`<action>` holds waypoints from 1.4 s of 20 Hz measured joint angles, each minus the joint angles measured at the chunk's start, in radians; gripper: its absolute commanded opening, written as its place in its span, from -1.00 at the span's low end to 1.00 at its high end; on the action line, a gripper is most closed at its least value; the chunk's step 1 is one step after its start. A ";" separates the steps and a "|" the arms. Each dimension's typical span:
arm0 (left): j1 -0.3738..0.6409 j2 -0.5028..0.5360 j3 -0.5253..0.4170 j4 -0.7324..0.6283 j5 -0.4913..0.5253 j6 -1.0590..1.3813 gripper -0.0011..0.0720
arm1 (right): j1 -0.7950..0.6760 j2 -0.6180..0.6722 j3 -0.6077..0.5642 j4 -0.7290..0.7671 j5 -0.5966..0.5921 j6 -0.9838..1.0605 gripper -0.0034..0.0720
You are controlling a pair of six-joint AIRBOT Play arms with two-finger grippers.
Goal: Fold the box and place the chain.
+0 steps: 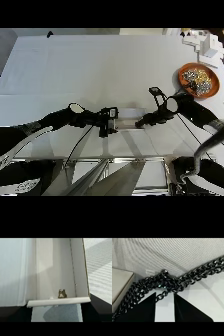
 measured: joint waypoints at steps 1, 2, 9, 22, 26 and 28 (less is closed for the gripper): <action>0.000 0.000 0.000 0.000 0.000 0.000 -0.59 | 0.000 0.000 -0.003 0.006 -0.010 0.000 -0.65; 0.000 0.000 0.000 0.000 0.000 0.000 -0.59 | 0.000 0.000 -0.006 0.008 -0.016 0.000 -0.85; 0.000 0.000 0.000 0.000 0.000 0.000 -0.59 | 0.000 0.038 -0.010 0.010 -0.002 -0.026 -0.86; 0.000 0.000 0.000 0.000 0.000 0.000 -0.59 | 0.000 0.505 0.001 -0.003 0.188 -0.097 -0.86; 0.000 0.000 0.000 0.000 0.000 0.000 -0.59 | 0.000 0.573 0.057 0.061 0.242 -0.143 -0.86; 0.000 0.000 0.000 0.000 0.000 0.000 -0.59 | 0.000 0.584 0.093 0.102 0.256 -0.161 -0.86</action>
